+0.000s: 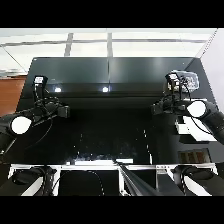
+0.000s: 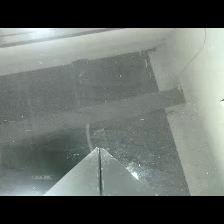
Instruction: Fold the box and place the chain.
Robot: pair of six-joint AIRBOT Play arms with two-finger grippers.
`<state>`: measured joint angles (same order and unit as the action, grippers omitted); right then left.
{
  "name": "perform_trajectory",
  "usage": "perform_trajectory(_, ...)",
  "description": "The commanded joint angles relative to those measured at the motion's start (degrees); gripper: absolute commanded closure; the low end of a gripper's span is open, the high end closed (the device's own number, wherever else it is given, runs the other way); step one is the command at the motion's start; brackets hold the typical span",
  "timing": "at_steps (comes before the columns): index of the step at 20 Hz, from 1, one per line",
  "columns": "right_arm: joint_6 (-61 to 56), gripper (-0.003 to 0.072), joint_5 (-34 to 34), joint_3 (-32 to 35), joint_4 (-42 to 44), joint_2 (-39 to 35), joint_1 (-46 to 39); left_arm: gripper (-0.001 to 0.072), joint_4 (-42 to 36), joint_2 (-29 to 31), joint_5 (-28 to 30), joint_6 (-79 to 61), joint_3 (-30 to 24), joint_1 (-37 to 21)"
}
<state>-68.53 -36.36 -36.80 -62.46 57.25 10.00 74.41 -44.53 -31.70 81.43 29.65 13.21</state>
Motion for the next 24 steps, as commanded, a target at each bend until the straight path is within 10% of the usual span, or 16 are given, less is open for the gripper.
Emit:
perform_trajectory(1, 0.0, 0.0670, 0.0, 0.0, 0.0, 0.0, 0.0, 0.0680, 0.0, 0.0, 0.0, 0.0, 0.0, 0.0)
perform_trajectory(14, -0.1, 0.0670, 0.0, 0.0, 0.1, 0.0, 0.0, 0.0681, 0.0, 0.0, 0.0, 0.0, 0.0, 0.0)
perform_trajectory(19, 0.0, 0.0657, 10.4, 0.0, 12.9, 0.1, 0.0, 0.0681, -0.1, 0.0, 1.0, 0.0, 0.0, 0.1)
perform_trajectory(21, 0.1, -0.0034, 14.5, 0.0, 11.8, 0.2, -0.2, 0.0680, -0.1, 0.0, 2.0, 0.0, 0.0, 0.1)
perform_trajectory(23, -0.6, -0.0034, 16.8, -0.3, 3.1, 0.2, -4.2, 0.0675, -0.1, -0.1, 2.2, 0.0, 0.0, 0.0)
perform_trajectory(24, -3.8, -0.0034, 18.7, -0.3, -2.5, 0.3, -9.5, 0.0550, -0.1, -0.3, 2.1, 0.0, 0.0, 0.0)
